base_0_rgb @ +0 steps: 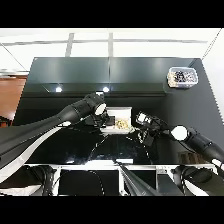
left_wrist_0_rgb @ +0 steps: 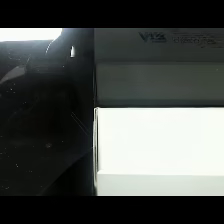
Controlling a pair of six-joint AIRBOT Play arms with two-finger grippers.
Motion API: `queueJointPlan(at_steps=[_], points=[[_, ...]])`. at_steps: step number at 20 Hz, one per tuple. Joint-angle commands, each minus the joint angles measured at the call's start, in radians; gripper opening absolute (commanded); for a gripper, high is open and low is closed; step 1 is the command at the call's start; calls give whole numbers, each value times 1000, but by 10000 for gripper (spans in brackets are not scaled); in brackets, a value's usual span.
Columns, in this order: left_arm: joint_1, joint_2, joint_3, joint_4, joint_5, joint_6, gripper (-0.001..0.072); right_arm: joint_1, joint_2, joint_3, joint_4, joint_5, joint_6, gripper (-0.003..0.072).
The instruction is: Fold the box and place the chain.
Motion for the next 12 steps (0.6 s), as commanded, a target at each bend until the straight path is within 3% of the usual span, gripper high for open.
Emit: queueJointPlan(at_steps=[1, 6, 9, 12], points=[[1, 1, 0, 0, 0, 0, 28, 0, 79, 32, -26, 63, 181, 14], [1, 1, 0, 0, 0, 0, 28, -55, 223, 262, -150, 281, 568, 14], [1, 1, 0, 0, 0, 0, 28, -109, 240, 436, -88, 411, 683, 14], [1, 1, 0, 0, 0, 0, 28, -124, 240, 530, 51, 387, 795, 14]])
